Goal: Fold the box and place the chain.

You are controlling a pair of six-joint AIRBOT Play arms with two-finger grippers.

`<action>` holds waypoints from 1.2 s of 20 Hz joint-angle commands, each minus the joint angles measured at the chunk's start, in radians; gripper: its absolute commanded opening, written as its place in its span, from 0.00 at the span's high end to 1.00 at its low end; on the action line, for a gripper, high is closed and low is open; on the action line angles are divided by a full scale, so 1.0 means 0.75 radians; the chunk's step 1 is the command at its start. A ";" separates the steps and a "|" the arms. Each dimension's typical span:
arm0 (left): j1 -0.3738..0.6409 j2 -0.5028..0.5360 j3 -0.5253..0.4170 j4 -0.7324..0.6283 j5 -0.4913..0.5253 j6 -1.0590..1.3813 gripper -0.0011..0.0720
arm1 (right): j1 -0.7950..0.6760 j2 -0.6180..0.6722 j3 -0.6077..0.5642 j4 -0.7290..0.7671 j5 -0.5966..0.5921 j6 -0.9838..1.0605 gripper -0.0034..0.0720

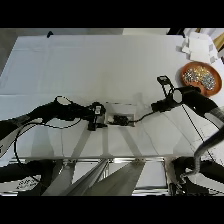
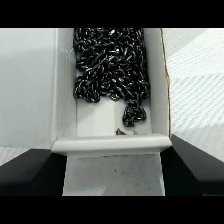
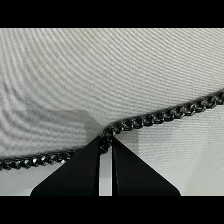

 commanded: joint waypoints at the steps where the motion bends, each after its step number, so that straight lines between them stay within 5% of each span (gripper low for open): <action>1: -0.001 0.001 0.001 0.001 0.001 0.001 0.64 | 0.041 0.085 0.003 0.005 0.019 -0.005 0.94; 12: -0.001 0.001 0.001 0.000 0.001 0.001 0.64 | 0.264 0.705 0.003 0.239 0.112 -0.154 0.94; 19: -0.001 0.001 0.001 0.000 0.001 0.000 0.64 | 0.445 0.808 0.057 0.385 0.093 -0.151 0.94; 24: -0.001 0.001 0.001 0.000 0.001 0.001 0.64 | 0.551 0.808 0.075 0.517 -0.080 -0.151 0.94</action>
